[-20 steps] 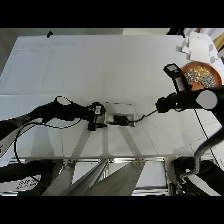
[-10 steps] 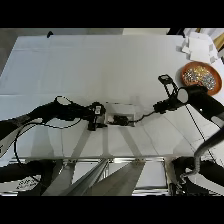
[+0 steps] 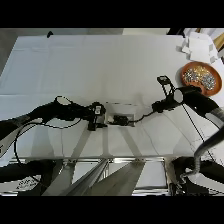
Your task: Fold the box and place the chain.
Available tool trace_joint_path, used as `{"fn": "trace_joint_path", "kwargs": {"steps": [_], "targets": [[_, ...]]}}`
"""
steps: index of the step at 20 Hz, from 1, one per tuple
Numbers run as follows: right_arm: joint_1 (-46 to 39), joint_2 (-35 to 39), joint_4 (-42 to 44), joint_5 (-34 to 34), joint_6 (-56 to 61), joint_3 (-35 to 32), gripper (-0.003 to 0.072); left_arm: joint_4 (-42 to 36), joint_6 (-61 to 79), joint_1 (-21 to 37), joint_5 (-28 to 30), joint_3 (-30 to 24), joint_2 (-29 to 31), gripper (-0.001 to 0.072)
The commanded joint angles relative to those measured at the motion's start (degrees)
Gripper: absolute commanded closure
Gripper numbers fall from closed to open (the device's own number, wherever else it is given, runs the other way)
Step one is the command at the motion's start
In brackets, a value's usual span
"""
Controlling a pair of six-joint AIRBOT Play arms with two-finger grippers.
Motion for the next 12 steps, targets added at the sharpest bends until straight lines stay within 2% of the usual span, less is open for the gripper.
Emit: {"fn": "trace_joint_path", "kwargs": {"steps": [1,2,3,5,6,7,12], "targets": [[-0.02,-0.70,0.22,-0.26,0.72,-0.13,0.0368,0.02,0.00,-0.02,0.02,0.04,0.02,0.0458],[-0.04,-0.70,0.20,-0.20,0.72,-0.13,0.0385,0.02,0.02,-0.02,0.02,0.04,0.02,0.0458],[-0.02,-0.70,0.20,-0.17,0.72,-0.13,0.0441,0.02,0.02,-0.02,0.02,0.04,0.02,0.0458],[-0.02,-0.70,0.22,0.09,0.70,-0.11,0.0561,0.02,0.00,-0.02,0.02,0.04,0.02,0.0458],[-0.02,-0.70,0.22,0.13,0.70,-0.13,0.0649,0.00,0.02,-0.02,0.02,0.04,0.02,0.0458],[-0.02,-0.68,0.22,0.13,0.70,-0.11,0.0673,0.02,0.00,-0.02,0.02,0.04,0.02,0.0458],[2.01,2.12,0.20,0.94,0.48,-0.11,0.0674,0.00,0.00,-0.02,0.02,0.04,0.02,0.0458]]}}
